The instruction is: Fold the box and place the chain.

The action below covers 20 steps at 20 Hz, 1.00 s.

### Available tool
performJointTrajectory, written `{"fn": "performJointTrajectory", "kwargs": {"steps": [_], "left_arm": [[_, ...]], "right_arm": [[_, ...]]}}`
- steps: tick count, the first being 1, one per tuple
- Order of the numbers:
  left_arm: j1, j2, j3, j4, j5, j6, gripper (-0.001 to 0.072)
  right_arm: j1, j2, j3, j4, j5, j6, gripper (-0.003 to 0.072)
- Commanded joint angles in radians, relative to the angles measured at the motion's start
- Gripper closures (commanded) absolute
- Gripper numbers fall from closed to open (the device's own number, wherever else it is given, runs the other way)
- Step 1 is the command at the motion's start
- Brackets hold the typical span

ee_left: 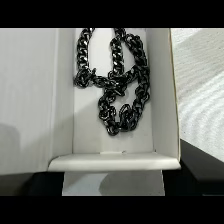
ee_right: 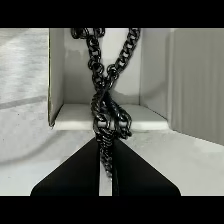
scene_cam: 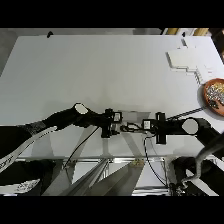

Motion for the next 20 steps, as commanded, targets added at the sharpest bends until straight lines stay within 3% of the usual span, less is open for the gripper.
{"fn": "performJointTrajectory", "kwargs": {"steps": [1, 5, 10, 12, 20], "left_arm": [[0.001, 0.0, 0.0, 0.0, 0.0, 0.0, 0.0457], [0.001, 0.0, 0.0, 0.0, 0.0, 0.0, 0.0457], [0.001, 0.0, 0.0, 0.0, 0.0, 0.0, 0.0457], [0.001, 0.0, 0.0, 0.0, 0.0, 0.0, 0.0457], [0.001, 0.0, 0.0, 0.0, 0.0, 0.0, 0.0457]], "right_arm": [[0.002, 0.007, 0.0, -0.079, 0.054, 0.035, 0.0668], [0.002, 0.172, 0.0, -0.257, 0.117, 0.188, 0.0669], [0.002, 0.347, 0.0, -0.186, 0.12, 0.273, 0.0668], [0.002, 0.354, 0.001, -0.092, 0.118, 0.269, 0.0668], [0.002, 0.343, 0.036, 0.525, 0.11, 0.194, 0.0668]]}}
